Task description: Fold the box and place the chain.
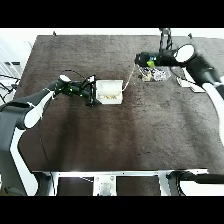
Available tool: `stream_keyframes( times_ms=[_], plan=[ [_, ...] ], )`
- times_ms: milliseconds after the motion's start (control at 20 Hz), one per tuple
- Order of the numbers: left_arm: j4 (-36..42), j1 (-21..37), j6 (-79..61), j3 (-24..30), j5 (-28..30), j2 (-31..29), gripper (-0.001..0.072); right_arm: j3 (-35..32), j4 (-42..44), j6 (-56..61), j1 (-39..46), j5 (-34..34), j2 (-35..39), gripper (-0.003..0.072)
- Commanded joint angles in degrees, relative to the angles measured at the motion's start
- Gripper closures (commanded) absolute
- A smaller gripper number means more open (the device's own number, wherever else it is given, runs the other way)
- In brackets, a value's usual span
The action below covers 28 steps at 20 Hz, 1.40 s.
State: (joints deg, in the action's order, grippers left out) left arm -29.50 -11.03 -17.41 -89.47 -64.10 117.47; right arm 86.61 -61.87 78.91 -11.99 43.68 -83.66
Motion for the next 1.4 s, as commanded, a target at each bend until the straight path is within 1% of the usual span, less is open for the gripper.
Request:
stream_keyframes(
  times_ms=[0,200,350,400,600,700,850,1050,1200,1350],
  plan=[
    [0.00,0.02,0.00,0.02,0.00,0.00,0.0357,-0.04,-7.21,3.28,-5.81,4.17,10.54,0.0677],
    [0.00,0.02,0.02,0.02,-0.02,-0.02,0.0357,-0.04,-8.22,5.05,-11.93,7.43,14.29,0.0677],
    [0.00,0.02,0.02,0.02,-0.04,0.00,0.0357,-1.55,-12.52,9.73,-16.20,6.88,14.38,0.0677],
    [0.00,0.02,0.02,0.02,-0.04,0.00,0.0357,-2.64,-13.03,10.91,-16.81,6.01,14.38,0.0677],
    [0.00,0.02,0.02,0.02,-0.13,-0.02,0.0357,-8.31,-12.70,12.59,-17.59,-1.33,14.21,0.0677],
    [-0.02,0.02,0.00,0.02,-0.24,-0.02,0.0357,-8.98,-12.57,12.35,-17.59,-4.48,13.94,0.0677],
    [0.00,0.02,0.00,0.02,-0.24,-0.02,0.0357,-7.61,-12.15,10.43,-18.58,-10.60,14.01,0.0677],
    [0.00,0.02,0.00,0.02,-0.22,0.00,0.0357,-3.02,-12.33,8.98,-19.82,-11.61,13.99,0.0677],
    [0.00,0.02,0.00,0.02,-0.24,-0.02,0.0357,-1.88,-12.37,6.38,-19.80,-16.35,13.99,0.0677],
    [0.00,0.02,0.00,0.02,-0.24,0.00,0.0357,-1.66,-12.37,4.79,-19.63,-19.15,13.97,0.0677]
  ],
)
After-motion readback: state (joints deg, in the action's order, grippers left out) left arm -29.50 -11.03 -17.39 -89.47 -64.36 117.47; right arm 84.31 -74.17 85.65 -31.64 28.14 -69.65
